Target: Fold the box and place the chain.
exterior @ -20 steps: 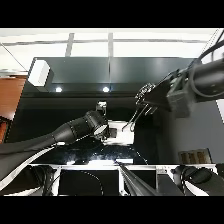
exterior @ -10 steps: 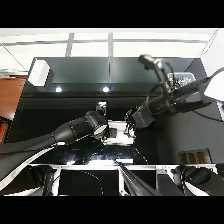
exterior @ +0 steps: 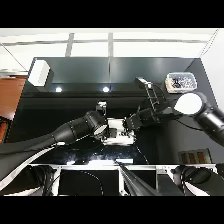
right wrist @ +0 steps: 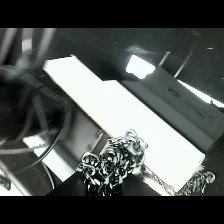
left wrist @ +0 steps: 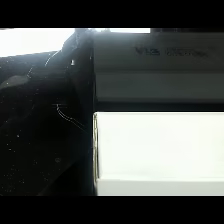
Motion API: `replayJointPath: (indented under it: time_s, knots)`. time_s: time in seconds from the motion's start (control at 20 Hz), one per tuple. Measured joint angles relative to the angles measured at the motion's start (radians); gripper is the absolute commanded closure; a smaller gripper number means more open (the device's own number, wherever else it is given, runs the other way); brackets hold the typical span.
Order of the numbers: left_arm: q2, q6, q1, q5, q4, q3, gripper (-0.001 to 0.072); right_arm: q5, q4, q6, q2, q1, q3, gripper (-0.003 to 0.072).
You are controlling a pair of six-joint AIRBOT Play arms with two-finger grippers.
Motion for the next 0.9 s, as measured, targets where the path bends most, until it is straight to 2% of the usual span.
replayJointPath:
  time_s: [0.05, 0.15, 0.2, 0.35, 0.55, 0.65, 0.8, 0.85, 0.9]
  knots:
    - [0.0, 0.0, 0.0, 0.0, 0.0, 0.0, 0.068, -0.013, 0.0, 0.0, -0.014, 0.004, -0.011, 0.0668]
    - [0.0, 0.0, 0.0, 0.0, 0.0, 0.0, 0.068, -0.04, 0.004, -0.002, -0.035, 0.011, -0.025, 0.0396]
    - [0.0, 0.0, 0.0, 0.0, 0.0, 0.0, 0.068, -0.045, 0.005, -0.002, -0.042, 0.011, -0.027, 0.0363]
    - [0.0, 0.0, 0.0, -0.002, 0.0, 0.0, 0.068, -0.002, 0.003, -0.021, -0.035, -0.035, -0.015, 0.0364]
    - [0.0, 0.0, 0.0, 0.0, 0.0, 0.0, 0.068, 0.116, -0.066, -0.078, 0.094, -0.2, -0.015, 0.0365]
    - [0.0, 0.0, 0.0, 0.0, 0.0, 0.0, 0.068, 0.132, -0.129, -0.116, 0.197, -0.271, -0.084, 0.0365]
    - [0.0, 0.0, 0.0, 0.0, 0.0, 0.0, 0.068, 0.016, -0.175, -0.19, 0.317, -0.314, -0.283, 0.0363]
    - [0.0, 0.0, 0.0, 0.0, 0.0, 0.0, 0.068, -0.036, -0.181, -0.206, 0.333, -0.313, -0.348, 0.0234]
    - [0.0, 0.0, 0.0, 0.0, 0.0, 0.0, 0.068, -0.093, -0.187, -0.218, 0.341, -0.304, -0.404, 0.0033]
